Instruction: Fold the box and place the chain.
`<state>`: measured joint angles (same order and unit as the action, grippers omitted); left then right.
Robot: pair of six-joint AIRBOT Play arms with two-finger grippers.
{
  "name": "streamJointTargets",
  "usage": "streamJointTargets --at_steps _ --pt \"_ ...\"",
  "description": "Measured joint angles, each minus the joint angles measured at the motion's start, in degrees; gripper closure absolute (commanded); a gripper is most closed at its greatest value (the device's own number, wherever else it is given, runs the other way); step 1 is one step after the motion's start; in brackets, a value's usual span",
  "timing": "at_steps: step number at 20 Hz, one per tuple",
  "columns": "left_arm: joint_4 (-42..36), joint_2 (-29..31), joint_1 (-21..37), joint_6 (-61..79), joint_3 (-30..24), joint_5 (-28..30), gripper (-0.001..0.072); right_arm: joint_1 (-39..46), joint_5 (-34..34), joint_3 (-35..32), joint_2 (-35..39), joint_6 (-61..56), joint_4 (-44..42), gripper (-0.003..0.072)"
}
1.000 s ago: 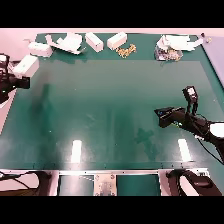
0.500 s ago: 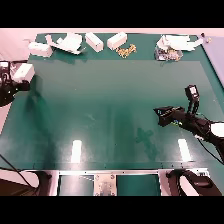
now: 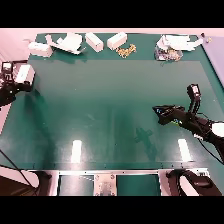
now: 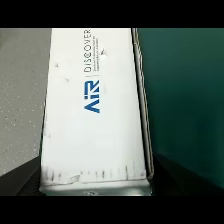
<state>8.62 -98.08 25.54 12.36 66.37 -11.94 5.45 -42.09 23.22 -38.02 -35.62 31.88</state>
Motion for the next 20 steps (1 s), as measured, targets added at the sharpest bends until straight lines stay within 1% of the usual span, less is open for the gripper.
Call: streamJointTargets --at_steps 2,3,5,6,7,8,9,10,13,14,17,20 --pt "1.05 -0.11 0.02 0.02 0.04 -0.07 0.0002 0.0 0.09 0.0 0.0 0.07 -0.33 0.0443" --pt "1.46 -0.11 0.0 0.04 0.04 -0.33 0.0002 0.0 0.09 0.04 0.0 0.13 -0.61 0.0442" --pt "2.14 -0.11 0.0 0.11 0.09 -0.74 0.0 0.0 0.13 0.11 0.0 0.17 -1.16 0.0361" --pt "2.43 -0.11 0.0 0.22 0.11 -0.94 -0.0007 0.0 0.13 0.11 0.0 0.2 -1.38 0.0287" --pt "2.8 -0.07 0.02 0.48 0.11 -1.36 -0.0007 0.0 0.15 0.11 0.0 0.22 -1.51 0.0198" --pt "3.04 0.02 0.02 0.66 0.11 -1.84 -0.0007 0.0 0.15 0.11 0.0 0.24 -1.53 0.0171" --pt "3.37 0.17 0.0 0.9 0.11 -2.21 -0.0008 0.0 0.15 0.11 0.0 0.26 -1.64 0.017" --pt "3.72 0.28 0.0 1.05 0.11 -2.21 -0.0008 0.0 0.13 0.11 0.0 0.26 -1.73 0.0128" --pt "5.05 1.11 0.0 1.36 0.11 -2.23 -0.0005 0.0 0.15 0.11 0.0 0.7 -1.81 0.0121" --pt "5.51 1.57 0.0 1.46 0.11 -2.32 -0.0005 0.0 0.15 0.11 0.0 0.96 -1.84 0.0093" --pt "6.16 2.45 0.0 1.51 0.11 -2.64 0.0004 0.0 0.15 0.11 0.0 1.44 -1.86 0.0093" --pt "6.4 2.8 0.0 1.57 0.02 -1.75 -0.001 0.0 0.15 0.11 0.0 1.66 -1.86 0.0092"
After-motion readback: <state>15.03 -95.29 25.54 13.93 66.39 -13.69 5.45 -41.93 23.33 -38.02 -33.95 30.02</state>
